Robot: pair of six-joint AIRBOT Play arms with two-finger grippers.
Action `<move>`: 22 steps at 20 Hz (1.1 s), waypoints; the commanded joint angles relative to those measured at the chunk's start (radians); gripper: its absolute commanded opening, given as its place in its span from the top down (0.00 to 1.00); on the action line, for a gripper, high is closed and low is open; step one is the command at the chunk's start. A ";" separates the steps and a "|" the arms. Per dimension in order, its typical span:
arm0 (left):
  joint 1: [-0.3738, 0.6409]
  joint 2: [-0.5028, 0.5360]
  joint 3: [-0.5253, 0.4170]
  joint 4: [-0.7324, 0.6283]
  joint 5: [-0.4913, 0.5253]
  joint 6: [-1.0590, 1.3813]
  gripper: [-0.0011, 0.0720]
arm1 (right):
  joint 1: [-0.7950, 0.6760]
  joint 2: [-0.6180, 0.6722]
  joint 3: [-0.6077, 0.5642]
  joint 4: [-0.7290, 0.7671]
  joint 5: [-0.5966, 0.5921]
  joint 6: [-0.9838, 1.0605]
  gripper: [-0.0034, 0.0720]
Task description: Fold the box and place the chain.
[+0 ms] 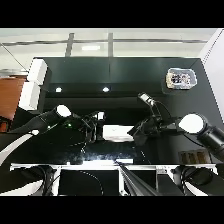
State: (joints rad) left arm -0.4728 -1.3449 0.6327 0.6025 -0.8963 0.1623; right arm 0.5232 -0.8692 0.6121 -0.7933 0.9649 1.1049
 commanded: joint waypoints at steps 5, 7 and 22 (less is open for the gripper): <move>0.000 0.000 0.001 0.000 0.000 0.001 0.35 | 0.001 -0.202 -0.016 0.330 -0.071 0.227 0.89; 0.000 0.000 0.001 0.000 0.000 0.001 0.35 | 0.002 -0.246 -0.016 0.325 -0.069 0.227 0.89; 0.000 0.000 0.001 0.000 0.003 -0.002 0.35 | 0.002 -0.319 -0.016 0.239 -0.088 0.227 0.89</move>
State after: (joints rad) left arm -0.4728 -1.3449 0.6327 0.6025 -0.8955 0.1616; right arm 0.5255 -1.1812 0.5964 -0.5377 0.8818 1.3315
